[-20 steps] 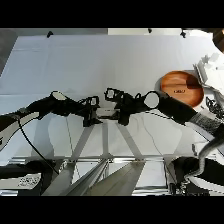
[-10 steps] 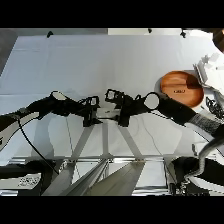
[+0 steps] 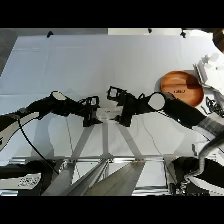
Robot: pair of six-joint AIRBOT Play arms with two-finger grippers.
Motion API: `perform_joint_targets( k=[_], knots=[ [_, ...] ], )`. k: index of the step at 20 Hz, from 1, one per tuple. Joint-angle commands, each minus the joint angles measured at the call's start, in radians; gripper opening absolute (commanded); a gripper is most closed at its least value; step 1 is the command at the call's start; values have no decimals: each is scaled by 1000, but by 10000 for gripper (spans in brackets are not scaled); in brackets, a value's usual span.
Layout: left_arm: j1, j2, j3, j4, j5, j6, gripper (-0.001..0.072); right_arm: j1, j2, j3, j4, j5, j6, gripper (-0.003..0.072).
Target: Fold the box and place the chain.
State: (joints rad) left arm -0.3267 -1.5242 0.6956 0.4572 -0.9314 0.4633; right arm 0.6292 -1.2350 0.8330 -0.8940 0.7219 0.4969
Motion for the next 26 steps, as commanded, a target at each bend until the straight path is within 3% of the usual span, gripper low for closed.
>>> perform_joint_targets(
  k=[1, 3, 4, 10, 16, 26],
  knots=[
    [1, 0, 0, 0, 0, 0, 213, 1, 21, 1, 89, -2, 4, 483],
    [1, 0, 0, 0, 0, 0, 213, 0, 21, 1, 202, -3, 4, 93],
    [1, 0, 0, 0, 0, 0, 213, 0, 21, 1, 266, -9, 3, 17],
    [1, 0, 0, 0, 0, 0, 213, 0, -1, -28, 462, -34, 4, 15],
    [1, 0, 0, 0, 0, 0, 213, -51, -129, -69, 677, -6, 4, 12],
    [1, 0, 0, 0, 0, 0, 213, -32, -203, -94, 658, 29, 3, 13]
  ],
)
